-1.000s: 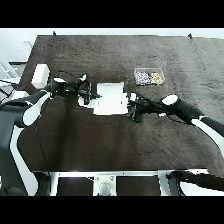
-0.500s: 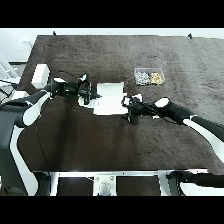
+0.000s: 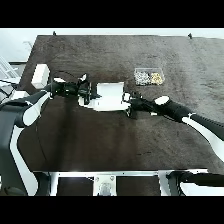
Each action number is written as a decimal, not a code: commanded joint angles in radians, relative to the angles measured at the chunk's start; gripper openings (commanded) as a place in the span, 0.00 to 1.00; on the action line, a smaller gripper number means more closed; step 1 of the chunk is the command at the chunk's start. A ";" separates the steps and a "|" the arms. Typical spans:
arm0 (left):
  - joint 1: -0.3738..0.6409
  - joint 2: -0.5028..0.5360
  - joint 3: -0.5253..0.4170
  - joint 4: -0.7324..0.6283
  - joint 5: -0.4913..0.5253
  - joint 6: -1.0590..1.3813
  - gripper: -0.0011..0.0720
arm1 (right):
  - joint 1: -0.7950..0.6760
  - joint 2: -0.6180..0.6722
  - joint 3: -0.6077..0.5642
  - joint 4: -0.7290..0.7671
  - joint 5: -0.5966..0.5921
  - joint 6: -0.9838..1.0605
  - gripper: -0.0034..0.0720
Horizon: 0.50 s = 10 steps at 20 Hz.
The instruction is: Fold the box and place the chain.
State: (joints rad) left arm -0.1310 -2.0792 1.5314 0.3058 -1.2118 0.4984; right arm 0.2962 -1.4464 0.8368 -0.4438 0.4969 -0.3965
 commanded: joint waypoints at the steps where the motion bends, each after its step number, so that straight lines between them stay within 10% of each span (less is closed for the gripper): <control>1: 0.001 0.001 0.000 0.000 0.000 0.000 0.05 | -0.011 0.052 0.015 0.028 -0.009 -0.004 0.89; 10: 0.001 0.001 0.000 0.000 0.000 0.000 0.04 | -0.038 -0.038 0.081 0.052 -0.005 -0.009 0.89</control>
State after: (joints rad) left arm -0.1310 -2.0792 1.5314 0.3058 -1.2118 0.4984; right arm 0.2657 -1.4502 0.8856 -0.3958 0.4911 -0.4038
